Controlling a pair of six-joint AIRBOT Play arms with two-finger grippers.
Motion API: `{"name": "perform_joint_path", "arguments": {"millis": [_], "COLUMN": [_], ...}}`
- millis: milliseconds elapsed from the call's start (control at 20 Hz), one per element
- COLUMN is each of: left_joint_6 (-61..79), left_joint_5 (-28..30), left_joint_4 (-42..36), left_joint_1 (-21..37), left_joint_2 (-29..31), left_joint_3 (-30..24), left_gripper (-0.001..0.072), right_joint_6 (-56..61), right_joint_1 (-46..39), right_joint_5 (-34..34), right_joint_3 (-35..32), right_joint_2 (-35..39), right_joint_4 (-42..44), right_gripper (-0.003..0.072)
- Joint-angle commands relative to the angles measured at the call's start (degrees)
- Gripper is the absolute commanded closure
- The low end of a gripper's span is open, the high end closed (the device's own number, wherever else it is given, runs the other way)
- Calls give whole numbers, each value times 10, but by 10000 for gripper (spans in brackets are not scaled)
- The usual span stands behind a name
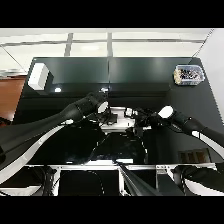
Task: Fold the box and place the chain.
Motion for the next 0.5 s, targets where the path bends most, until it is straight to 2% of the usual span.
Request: {"name": "perform_joint_path", "arguments": {"millis": [0, 300, 350, 400, 450], "left_joint_6": [0, 0, 0, 0, -1], "left_joint_5": [-31, -28, -26, -23, -19], "left_joint_4": [17, 17, 17, 17, 17], "left_joint_1": [4, 13, 13, 13, 13], "left_joint_2": [1, 2, 2, 2, 2], "left_joint_3": [8, 8, 8, 8, 8], "left_gripper": [255, 256, 274, 333, 356], "right_joint_6": [0, 0, 0, 0, 0], "right_joint_1": [0, 0, 0, 0, 0], "right_joint_5": [0, 0, 0, 0, 0], "right_joint_3": [0, 0, 0, 0, 0], "right_joint_2": [0, 0, 0, 0, 0], "right_joint_4": [0, 0, 0, 0, 0], "right_gripper": [284, 285, 284, 284, 284]}}
